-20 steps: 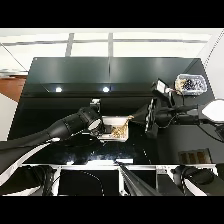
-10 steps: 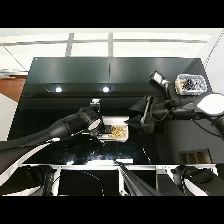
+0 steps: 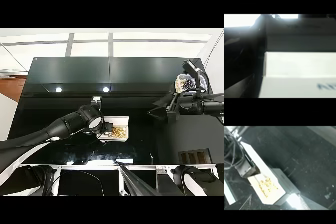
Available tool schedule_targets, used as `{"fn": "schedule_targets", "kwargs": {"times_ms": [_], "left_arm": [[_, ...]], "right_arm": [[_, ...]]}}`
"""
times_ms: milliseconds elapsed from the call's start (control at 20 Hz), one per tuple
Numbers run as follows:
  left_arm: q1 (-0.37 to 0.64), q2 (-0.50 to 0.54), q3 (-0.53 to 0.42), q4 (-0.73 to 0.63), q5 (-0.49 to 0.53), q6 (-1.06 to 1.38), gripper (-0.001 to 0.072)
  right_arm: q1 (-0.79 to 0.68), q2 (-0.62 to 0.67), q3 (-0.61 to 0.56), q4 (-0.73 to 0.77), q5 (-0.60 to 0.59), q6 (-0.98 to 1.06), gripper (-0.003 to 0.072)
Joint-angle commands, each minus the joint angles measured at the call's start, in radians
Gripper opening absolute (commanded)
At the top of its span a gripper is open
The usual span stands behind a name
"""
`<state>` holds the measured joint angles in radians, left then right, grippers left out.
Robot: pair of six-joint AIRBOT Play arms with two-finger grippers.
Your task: Fold the box and place the chain.
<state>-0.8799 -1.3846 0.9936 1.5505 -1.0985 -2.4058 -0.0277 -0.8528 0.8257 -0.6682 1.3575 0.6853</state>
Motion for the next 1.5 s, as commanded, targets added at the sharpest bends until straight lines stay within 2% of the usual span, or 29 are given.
{"fn": "schedule_targets", "kwargs": {"times_ms": [0,150,250,350,500,600,700,750,850,1000,1200,1350,1450], "left_arm": [[0.0,0.034,0.073,0.005,-0.066,0.077,0.0543],[0.002,0.127,0.092,0.014,-0.155,0.291,0.0543],[0.026,0.199,0.091,0.031,-0.334,0.512,0.0541],[0.052,0.302,0.074,0.022,-0.423,0.739,0.054],[0.158,0.491,-0.025,-0.09,-0.352,1.017,0.054],[0.352,0.599,-0.183,-0.23,-0.278,1.106,0.0559],[0.585,0.658,-0.362,-0.478,-0.201,1.352,0.0708],[0.682,0.665,-0.441,-0.605,-0.152,1.503,0.0707],[0.806,0.665,-0.579,-0.777,-0.027,1.883,0.0707],[0.82,0.654,-0.71,-0.986,0.177,2.473,0.0706],[0.719,0.515,-0.682,-0.98,0.227,2.614,0.0706],[0.6,0.335,-0.573,-0.932,0.224,2.649,0.0704],[0.571,0.236,-0.499,-0.906,0.211,2.649,0.0704]], "right_arm": [[-0.034,0.002,0.001,-0.003,0.017,0.016,0.0698],[-0.034,0.002,0.001,-0.003,-0.007,0.029,0.0698],[-0.034,0.002,0.001,-0.02,-0.007,0.029,0.0698],[-0.034,0.002,0.001,-0.049,-0.006,0.03,0.0698],[-0.034,0.002,0.001,-0.051,-0.008,0.034,0.0698],[-0.034,0.002,0.001,-0.05,-0.009,0.033,0.0699],[-0.034,0.002,0.001,-0.05,-0.023,0.034,0.07],[-0.034,0.002,0.001,-0.047,-0.031,0.034,0.07],[-0.033,0.002,0.001,-0.042,-0.042,0.045,0.0701],[-0.032,0.002,0.001,-0.042,-0.042,0.045,0.0701],[-0.032,0.002,0.001,-0.042,-0.041,0.045,0.07],[-0.031,0.002,0.001,-0.042,-0.04,0.045,0.07],[-0.031,0.002,0.001,-0.042,-0.032,0.045,0.0699]]}}
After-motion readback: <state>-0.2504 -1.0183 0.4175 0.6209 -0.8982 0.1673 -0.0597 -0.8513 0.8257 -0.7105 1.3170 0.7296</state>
